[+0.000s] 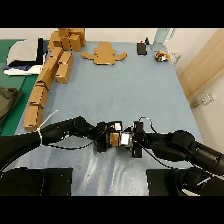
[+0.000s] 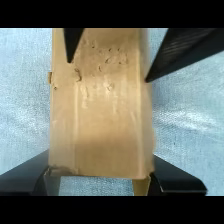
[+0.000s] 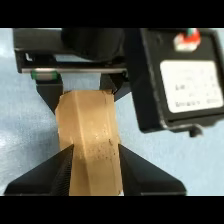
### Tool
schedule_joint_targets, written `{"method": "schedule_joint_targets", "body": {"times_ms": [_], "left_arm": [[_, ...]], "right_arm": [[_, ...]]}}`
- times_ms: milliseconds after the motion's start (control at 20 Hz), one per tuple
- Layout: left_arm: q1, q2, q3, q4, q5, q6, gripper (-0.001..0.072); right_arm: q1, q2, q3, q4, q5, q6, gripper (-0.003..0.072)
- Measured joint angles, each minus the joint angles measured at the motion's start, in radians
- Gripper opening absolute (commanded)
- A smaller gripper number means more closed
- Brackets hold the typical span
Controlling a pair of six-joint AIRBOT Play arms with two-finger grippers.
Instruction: Fold the box.
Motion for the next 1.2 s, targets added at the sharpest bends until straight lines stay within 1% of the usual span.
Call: {"method": "schedule_joint_targets", "body": {"times_ms": [300, 350, 400, 800, 900, 950, 1050, 1150, 1200], "left_arm": [[0.0, 0.0, 0.0, 0.0, 0.0, 0.0, 0.0472], [0.0, 0.0, 0.0, 0.0, 0.0, 0.0, 0.0472], [0.0, 0.0, 0.0, 0.0, 0.0, 0.0, 0.0472], [0.0, 0.0, 0.0, 0.0, 0.0, 0.0, 0.0472], [0.0, 0.0, 0.0, 0.0, 0.0, 0.001, 0.0472], [0.0, 0.0, 0.0, 0.0, 0.0, 0.001, 0.0472], [0.0, 0.0, 0.0, 0.0, 0.0, 0.0, 0.0472], [0.0, 0.0, 0.0, 0.0, 0.0, 0.0, 0.0472], [0.0, 0.0, 0.0, 0.0, 0.0, 0.0, 0.0472]], "right_arm": [[0.023, 0.036, -0.052, -0.027, 0.039, 0.035, 0.0443], [0.024, 0.038, -0.055, -0.03, 0.043, 0.036, 0.0484], [0.024, 0.038, -0.058, -0.034, 0.047, 0.039, 0.0541], [0.026, -0.007, -0.067, -0.06, 0.068, 0.042, 0.0533], [0.026, -0.013, -0.067, -0.069, 0.074, 0.042, 0.036], [0.026, -0.014, -0.067, -0.068, 0.074, 0.042, 0.0332], [0.028, -0.016, -0.068, -0.074, 0.076, 0.042, 0.0328], [0.028, -0.018, -0.068, -0.077, 0.077, 0.042, 0.0277], [0.028, -0.018, -0.068, -0.078, 0.077, 0.042, 0.0276]]}}
